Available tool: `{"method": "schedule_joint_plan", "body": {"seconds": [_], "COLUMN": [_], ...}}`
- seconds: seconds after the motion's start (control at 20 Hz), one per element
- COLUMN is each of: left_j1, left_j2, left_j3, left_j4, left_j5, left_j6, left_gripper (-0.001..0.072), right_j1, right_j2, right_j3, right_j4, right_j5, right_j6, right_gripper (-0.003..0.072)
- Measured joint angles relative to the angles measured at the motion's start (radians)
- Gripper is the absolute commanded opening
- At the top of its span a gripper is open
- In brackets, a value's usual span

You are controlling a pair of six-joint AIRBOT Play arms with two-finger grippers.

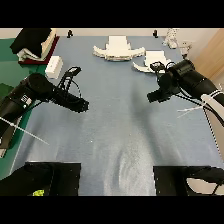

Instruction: Fold the box.

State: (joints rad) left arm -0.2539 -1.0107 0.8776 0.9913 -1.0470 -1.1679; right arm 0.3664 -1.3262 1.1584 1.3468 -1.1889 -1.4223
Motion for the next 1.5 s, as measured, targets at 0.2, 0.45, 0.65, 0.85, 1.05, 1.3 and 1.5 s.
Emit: {"method": "schedule_joint_plan", "body": {"seconds": [0.2, 0.45, 0.65, 0.85, 1.05, 1.3, 1.5], "left_j1": [0.0, 0.0, 0.0, 0.0, 0.0, 0.0, 0.0], "left_j2": [0.0, 0.0, 0.0, 0.0, 0.0, 0.0, 0.0], "left_j3": [0.0, 0.0, 0.0, 0.0, 0.0, 0.0, 0.0], "left_j4": [0.0, 0.0, 0.0, 0.0, 0.0, 0.0, 0.0], "left_j5": [0.0, 0.0, 0.0, 0.0, 0.0, 0.0, 0.0], "left_j6": [0.0, 0.0, 0.0, 0.0, 0.0, 0.0, 0.0], "left_gripper": [0.0013, 0.0013, 0.0013, 0.0013, 0.0013, 0.0013, 0.0013], "right_j1": [0.0, 0.0, 0.0, -0.001, -0.083, -0.328, -0.507], "right_j2": [0.0, 0.0, 0.0, -0.003, -0.039, -0.201, -0.402], "right_j3": [0.0, 0.0, 0.0, 0.002, 0.076, 0.32, 0.512], "right_j4": [0.0, 0.0, 0.015, 0.118, 0.126, 0.157, 0.336], "right_j5": [0.0, 0.0, 0.002, 0.022, 0.037, 0.063, 0.12], "right_j6": [0.0, 0.0, 0.0, 0.049, 0.193, 0.205, 0.114], "right_gripper": [0.0008, 0.0008, 0.0008, 0.0289, 0.0303, 0.0303, 0.0302]}}
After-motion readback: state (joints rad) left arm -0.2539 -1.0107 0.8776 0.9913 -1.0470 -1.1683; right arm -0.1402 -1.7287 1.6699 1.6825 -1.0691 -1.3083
